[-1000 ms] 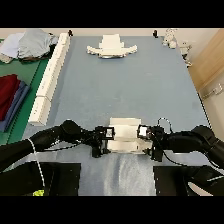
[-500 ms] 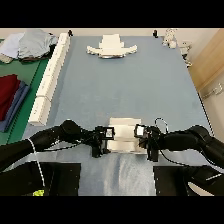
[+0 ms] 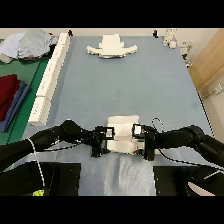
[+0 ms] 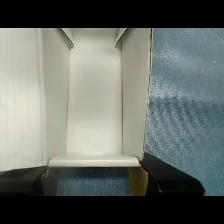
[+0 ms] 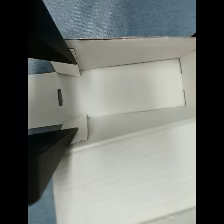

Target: Fold the box.

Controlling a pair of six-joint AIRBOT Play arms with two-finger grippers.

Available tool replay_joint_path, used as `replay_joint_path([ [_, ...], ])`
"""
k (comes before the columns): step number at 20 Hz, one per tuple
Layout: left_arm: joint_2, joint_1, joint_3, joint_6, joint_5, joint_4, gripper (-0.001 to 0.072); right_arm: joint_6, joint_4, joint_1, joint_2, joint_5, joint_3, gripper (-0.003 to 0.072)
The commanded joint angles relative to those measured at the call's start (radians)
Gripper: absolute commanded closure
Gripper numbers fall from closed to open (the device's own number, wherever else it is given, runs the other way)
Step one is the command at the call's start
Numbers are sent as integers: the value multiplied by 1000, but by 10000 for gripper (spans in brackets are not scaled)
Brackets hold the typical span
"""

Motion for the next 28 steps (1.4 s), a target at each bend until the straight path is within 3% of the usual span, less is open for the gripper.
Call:
replay_joint_path([
  [1, 0, 0, 1, 0, -1, -1, 302, -16, 8, 0, -12, 7, -1, 25],
  [5, 0, 0, 1, 0, -1, -1, 302, 6, -19, 0, 0, -9, 1, 37],
  [6, 0, 0, 1, 0, -1, -1, 302, 67, -48, -1, 11, -28, 6, 82],
  [8, 0, 0, 1, 0, -1, -1, 302, 314, -179, -2, 43, -93, 42, 491],
  [9, 0, 0, 1, 0, -1, -1, 302, 457, -266, -2, 60, -125, 66, 617],
  [10, 0, 0, 1, 0, -1, -1, 302, 614, -355, -2, 76, -168, 93, 682],
  [15, 0, 0, 1, 0, -1, -1, 302, 1276, -739, -115, 102, -403, 164, 683],
  [17, 0, 0, 1, 0, -1, -1, 302, 1475, -750, -259, 86, -487, 163, 685],
  [19, 0, 0, 1, 0, -1, -1, 302, 1427, -596, -439, 48, -496, 153, 685],
  [24, 0, 0, 1, 0, -1, -1, 302, 1064, -150, -833, -92, -468, 80, 686],
  [26, 0, 0, 1, 0, -1, -1, 302, 916, 5, -941, -131, -502, 63, 686],
  [28, 0, 0, 1, 0, -1, -1, 302, 859, 61, -988, -155, -528, 41, 686],
])
